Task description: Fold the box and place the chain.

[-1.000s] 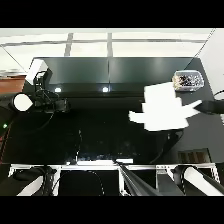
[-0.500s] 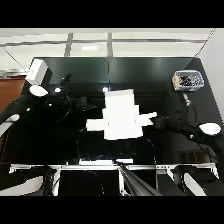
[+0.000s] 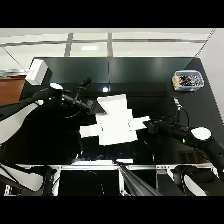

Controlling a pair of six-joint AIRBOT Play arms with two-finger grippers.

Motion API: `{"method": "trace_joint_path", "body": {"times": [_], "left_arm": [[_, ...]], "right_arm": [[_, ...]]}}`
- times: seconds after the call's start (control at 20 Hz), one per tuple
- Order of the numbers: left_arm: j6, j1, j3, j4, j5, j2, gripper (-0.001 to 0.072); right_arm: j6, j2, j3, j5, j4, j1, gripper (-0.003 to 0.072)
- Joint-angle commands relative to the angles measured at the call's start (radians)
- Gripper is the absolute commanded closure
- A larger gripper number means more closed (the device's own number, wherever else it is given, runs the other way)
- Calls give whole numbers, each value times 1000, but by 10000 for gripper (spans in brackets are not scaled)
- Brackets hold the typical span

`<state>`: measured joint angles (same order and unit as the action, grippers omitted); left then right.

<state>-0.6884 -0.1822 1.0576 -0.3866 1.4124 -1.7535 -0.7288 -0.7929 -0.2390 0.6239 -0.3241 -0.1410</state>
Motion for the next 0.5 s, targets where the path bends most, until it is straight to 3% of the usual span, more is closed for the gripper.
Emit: {"method": "trace_joint_path", "body": {"times": [0.0, 0.15, 0.2, 0.3, 0.35, 0.45], "left_arm": [[56, -19, 87, -118, 112, -64, 48], [56, -66, 156, -208, 135, -95, 217], [58, -80, 166, -208, 139, -103, 237], [86, -101, 174, -208, 139, -109, 372], [91, -102, 174, -208, 137, -109, 373], [95, -93, 174, -208, 139, -109, 601]], "right_arm": [[0, 1, 2, -4, 3, -6, 673], [0, 0, 2, -5, 3, -6, 673], [0, 1, 2, -5, 3, -6, 674], [0, 0, 2, -5, 3, -6, 673], [0, 1, 2, -5, 3, -6, 673], [0, 1, 2, -4, 3, -6, 673]]}}
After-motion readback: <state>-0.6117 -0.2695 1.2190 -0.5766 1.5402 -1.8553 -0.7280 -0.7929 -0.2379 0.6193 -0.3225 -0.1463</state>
